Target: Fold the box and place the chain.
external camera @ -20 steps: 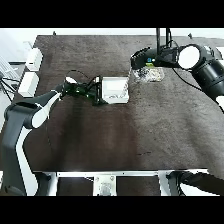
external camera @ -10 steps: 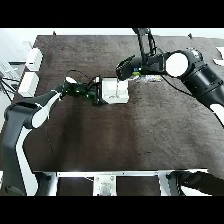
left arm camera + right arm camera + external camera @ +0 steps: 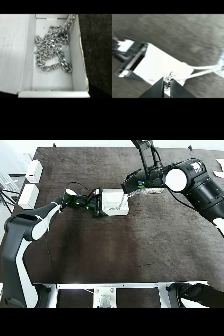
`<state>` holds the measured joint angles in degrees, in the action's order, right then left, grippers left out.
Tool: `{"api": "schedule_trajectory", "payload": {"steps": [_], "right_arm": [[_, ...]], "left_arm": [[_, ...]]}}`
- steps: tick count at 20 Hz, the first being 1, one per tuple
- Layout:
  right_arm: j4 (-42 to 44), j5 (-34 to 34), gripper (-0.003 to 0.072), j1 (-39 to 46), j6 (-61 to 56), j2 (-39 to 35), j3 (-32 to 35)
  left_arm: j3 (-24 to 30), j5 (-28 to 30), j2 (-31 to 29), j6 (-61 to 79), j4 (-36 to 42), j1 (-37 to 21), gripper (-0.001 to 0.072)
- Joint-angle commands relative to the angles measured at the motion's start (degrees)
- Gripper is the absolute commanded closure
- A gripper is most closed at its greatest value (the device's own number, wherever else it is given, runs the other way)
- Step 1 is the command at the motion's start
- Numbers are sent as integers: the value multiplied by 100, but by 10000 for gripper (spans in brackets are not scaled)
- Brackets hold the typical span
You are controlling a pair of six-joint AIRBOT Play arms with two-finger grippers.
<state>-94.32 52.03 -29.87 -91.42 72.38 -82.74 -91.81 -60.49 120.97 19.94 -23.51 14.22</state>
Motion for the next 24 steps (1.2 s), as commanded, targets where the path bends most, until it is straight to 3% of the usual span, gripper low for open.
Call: {"api": "schedule_trajectory", "payload": {"steps": [1,13,19,24], "right_arm": [[-732,37,689,92,-251,-22,0],[-621,129,689,-92,-450,-188,70],[-619,-850,689,-448,-951,-122,581],[-516,-1626,689,-448,-1172,247,638]], "left_arm": [[2,2,-2,2,-2,2,183],[0,2,0,2,-2,2,183],[0,0,0,2,-2,2,183],[0,2,0,2,-2,2,184]]}}
